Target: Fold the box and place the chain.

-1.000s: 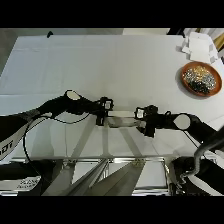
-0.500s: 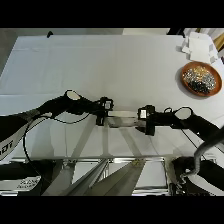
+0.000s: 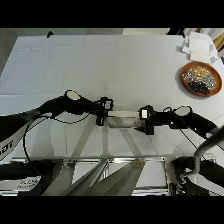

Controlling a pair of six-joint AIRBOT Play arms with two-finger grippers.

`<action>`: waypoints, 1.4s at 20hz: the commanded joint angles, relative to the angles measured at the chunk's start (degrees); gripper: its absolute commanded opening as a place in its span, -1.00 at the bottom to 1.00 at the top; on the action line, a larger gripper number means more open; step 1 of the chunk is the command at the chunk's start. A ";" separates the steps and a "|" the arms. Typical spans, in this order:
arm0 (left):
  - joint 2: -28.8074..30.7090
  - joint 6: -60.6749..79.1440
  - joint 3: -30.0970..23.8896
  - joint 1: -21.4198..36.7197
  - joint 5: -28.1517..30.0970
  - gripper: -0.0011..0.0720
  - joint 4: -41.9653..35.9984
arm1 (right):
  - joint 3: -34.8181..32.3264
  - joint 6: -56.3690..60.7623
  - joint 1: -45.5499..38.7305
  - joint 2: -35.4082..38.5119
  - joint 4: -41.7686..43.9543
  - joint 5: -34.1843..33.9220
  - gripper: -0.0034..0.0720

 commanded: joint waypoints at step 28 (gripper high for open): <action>0.00 0.00 0.04 -0.02 0.00 -0.94 0.00 | 0.44 -1.51 1.57 -4.55 4.07 1.75 0.63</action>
